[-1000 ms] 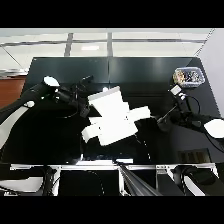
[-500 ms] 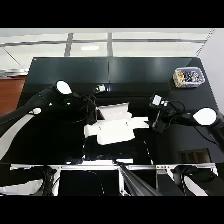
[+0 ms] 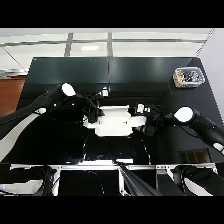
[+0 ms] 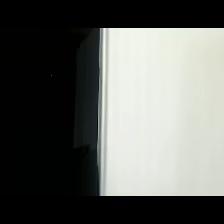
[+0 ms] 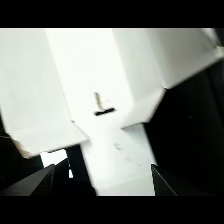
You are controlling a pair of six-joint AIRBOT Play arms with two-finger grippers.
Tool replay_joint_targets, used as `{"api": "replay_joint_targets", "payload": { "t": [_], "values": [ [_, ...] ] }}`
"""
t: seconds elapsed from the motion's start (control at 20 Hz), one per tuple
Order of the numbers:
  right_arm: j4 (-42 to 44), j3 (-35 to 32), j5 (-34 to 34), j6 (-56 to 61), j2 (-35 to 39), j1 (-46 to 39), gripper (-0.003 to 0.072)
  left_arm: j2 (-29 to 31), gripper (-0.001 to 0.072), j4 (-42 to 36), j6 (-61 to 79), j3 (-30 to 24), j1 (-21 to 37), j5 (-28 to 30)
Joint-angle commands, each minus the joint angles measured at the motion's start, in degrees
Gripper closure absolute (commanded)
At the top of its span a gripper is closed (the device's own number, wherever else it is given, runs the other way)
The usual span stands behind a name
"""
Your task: Fold the box and place the chain.
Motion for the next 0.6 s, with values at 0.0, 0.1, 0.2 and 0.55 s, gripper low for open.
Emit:
{"api": "replay_joint_targets", "payload": {
  "t": [0.0,0.1,0.2,0.55],
  "values": [
    [1.7,-0.2,2.1,-2.7,-2.1,1.4,-0.0005,-0.7,0.0686,-3.1,1.0,0.1,0.9,-1.5],
    [3.8,-1.0,-0.3,-3.0,-4.0,2.5,0.0025,-0.8,0.0686,-2.6,1.2,0.1,0.9,-1.0],
    [6.2,-1.0,0.1,-5.5,-5.9,3.8,0.0026,-0.8,0.0686,-2.8,1.2,0.1,0.9,-1.1],
    [9.7,-0.6,-1.0,-10.1,-6.7,5.3,-0.0034,-0.8,0.0686,-2.8,1.2,0.1,0.9,-1.6]
  ]
}}
